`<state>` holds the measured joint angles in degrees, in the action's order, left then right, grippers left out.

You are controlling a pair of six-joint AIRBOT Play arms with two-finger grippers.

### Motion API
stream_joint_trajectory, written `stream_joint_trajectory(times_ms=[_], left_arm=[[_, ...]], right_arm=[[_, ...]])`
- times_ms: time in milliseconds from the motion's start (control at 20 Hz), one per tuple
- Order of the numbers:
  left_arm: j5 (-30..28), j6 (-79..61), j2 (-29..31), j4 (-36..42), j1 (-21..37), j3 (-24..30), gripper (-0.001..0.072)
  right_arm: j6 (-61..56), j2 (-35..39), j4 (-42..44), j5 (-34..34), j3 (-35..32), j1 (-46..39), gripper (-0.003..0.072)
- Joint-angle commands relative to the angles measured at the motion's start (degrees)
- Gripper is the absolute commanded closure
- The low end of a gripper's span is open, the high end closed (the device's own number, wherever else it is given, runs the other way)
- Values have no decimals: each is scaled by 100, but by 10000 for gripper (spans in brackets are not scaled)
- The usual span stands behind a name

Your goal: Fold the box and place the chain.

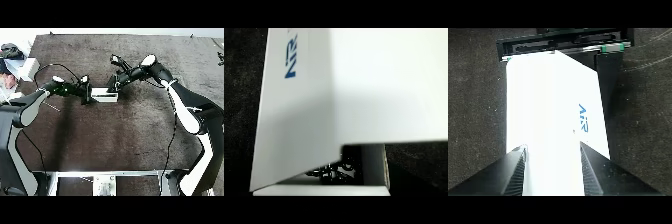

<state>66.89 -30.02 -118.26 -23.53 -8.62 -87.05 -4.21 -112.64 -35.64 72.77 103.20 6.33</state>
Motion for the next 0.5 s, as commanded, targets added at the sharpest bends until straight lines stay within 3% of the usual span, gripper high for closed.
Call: stream_joint_trajectory(times_ms=[0, 450], left_arm=[[-2, 0, -2, -2, -2, -2, 305], [-2, -2, -2, -2, -2, -2, 304]], right_arm=[[17, -72, -17, -22, -2, 37, 299], [188, -105, -201, -848, -2, 129, 300]])
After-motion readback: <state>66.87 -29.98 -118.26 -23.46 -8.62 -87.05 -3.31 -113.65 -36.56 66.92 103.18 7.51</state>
